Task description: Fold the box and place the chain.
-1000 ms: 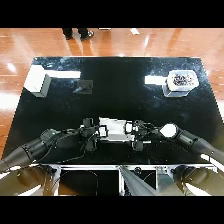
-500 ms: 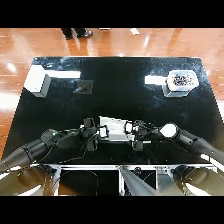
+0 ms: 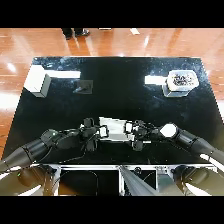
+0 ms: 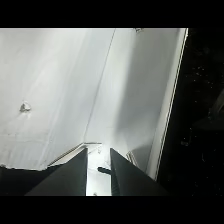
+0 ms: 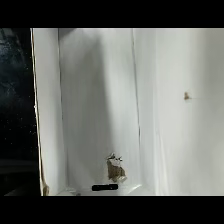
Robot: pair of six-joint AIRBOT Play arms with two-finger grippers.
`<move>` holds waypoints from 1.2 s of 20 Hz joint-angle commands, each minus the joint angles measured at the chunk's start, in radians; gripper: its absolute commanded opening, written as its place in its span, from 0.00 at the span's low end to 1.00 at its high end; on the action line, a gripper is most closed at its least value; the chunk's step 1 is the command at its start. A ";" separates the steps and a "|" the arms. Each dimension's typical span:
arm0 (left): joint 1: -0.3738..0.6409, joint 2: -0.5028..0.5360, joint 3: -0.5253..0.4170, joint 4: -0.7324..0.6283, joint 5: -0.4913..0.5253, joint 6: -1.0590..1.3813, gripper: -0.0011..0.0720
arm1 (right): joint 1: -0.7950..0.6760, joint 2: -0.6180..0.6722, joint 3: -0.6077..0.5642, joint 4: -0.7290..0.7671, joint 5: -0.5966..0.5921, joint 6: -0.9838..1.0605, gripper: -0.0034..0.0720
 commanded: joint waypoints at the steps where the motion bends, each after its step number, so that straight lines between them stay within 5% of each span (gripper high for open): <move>1: 0.000 0.000 0.001 0.001 -0.008 -0.001 0.37 | 0.000 0.000 -0.001 -0.001 0.000 0.000 0.85; 3: 0.000 0.000 0.001 0.001 -0.008 -0.001 0.45 | 0.000 0.000 -0.001 -0.001 0.000 0.000 0.85; 4: 0.000 0.000 0.001 0.001 -0.008 -0.002 0.71 | 0.000 0.000 -0.001 -0.001 0.000 0.000 0.85; 6: 0.000 0.000 0.001 0.001 -0.008 -0.016 0.75 | 0.000 0.000 -0.001 -0.001 0.000 0.000 0.85; 7: 0.000 0.000 0.001 0.001 -0.007 -0.021 0.68 | 0.000 0.000 -0.001 -0.001 0.000 0.000 0.85; 10: 0.000 0.001 0.004 0.009 -0.006 -0.020 0.18 | 0.000 0.000 -0.001 -0.001 0.000 0.000 0.85; 13: 0.001 0.002 0.022 0.012 -0.004 -0.021 0.05 | 0.000 0.000 -0.001 -0.001 0.000 0.000 0.85; 20: 0.002 0.073 0.032 0.018 -0.003 -0.084 0.04 | 0.000 0.000 -0.001 -0.001 0.000 0.000 0.85; 24: 0.051 0.168 0.032 0.154 0.048 -0.301 0.04 | 0.000 0.000 -0.001 -0.001 0.000 0.000 0.85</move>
